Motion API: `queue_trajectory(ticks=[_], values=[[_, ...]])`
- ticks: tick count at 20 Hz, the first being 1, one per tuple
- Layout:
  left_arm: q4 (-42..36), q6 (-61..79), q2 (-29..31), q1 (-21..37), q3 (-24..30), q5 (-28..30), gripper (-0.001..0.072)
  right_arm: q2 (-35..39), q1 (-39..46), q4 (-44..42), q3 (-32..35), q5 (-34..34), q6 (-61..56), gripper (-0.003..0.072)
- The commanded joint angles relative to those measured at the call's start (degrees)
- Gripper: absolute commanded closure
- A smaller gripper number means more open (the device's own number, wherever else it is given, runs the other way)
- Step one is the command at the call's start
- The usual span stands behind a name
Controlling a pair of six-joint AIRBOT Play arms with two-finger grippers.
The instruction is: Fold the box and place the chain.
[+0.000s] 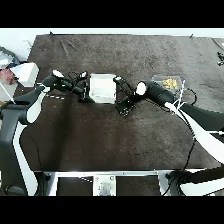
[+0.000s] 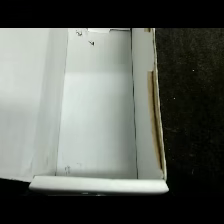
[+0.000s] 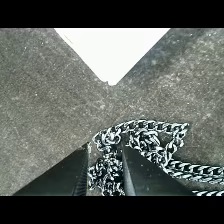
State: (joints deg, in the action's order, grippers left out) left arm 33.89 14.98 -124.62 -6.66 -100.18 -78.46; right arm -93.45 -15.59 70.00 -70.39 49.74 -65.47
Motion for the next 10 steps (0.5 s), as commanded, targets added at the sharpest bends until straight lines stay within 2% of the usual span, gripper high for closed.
queue_trajectory(ticks=[1, 8, 9, 10], values=[[-0.02, 0.02, 0.04, -0.02, -0.07, 0.02, 0.0340, -0.17, -0.07, 0.50, -0.33, 0.52, -0.35, 0.0416], [-0.02, 0.02, 0.02, -0.02, -0.04, 0.02, 0.0340, -2.91, -0.17, 0.02, -0.33, 0.85, -0.35, 0.0417], [-0.02, 0.02, 0.04, -0.02, -0.04, 0.00, 0.0339, -3.17, -0.17, -0.22, -0.33, 0.83, -0.33, 0.0431], [-0.02, 0.02, 0.04, -0.02, -0.04, 0.02, 0.0340, -3.19, -0.17, -0.66, -0.33, 0.83, -0.28, 0.0501]])
